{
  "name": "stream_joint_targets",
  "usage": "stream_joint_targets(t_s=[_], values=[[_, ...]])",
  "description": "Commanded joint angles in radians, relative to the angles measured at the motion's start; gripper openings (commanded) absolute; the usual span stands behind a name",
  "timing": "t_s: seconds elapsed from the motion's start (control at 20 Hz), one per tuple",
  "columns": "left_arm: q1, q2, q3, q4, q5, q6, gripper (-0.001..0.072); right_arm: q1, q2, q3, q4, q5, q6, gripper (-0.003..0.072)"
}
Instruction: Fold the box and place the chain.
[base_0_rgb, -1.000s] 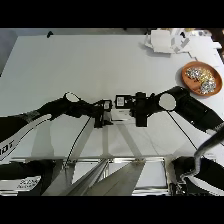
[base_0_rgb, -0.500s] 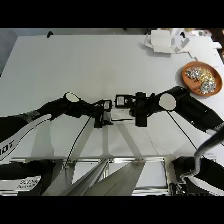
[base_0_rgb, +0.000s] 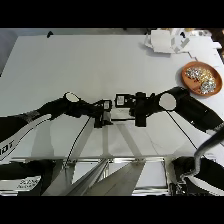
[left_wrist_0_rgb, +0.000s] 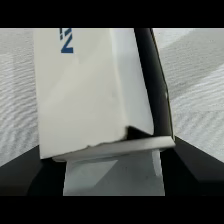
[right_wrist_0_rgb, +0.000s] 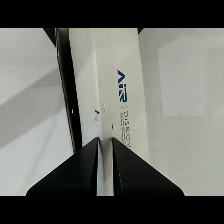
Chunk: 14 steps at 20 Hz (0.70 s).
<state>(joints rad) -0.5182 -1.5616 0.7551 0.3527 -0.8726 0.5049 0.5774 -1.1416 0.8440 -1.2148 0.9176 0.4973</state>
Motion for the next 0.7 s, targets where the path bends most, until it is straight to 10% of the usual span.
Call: stream_joint_targets(t_s=[0.0, 0.65], values=[[-0.001, 0.0, -0.001, 0.0, 0.001, 0.0, 0.017, 0.001, -0.007, -0.023, 0.039, -0.018, -0.001, 0.0074], [-0.001, 0.0, -0.001, -0.001, 0.0, 0.0, 0.017, 0.001, -0.006, -0.033, 0.042, 0.073, -0.008, 0.0238]])
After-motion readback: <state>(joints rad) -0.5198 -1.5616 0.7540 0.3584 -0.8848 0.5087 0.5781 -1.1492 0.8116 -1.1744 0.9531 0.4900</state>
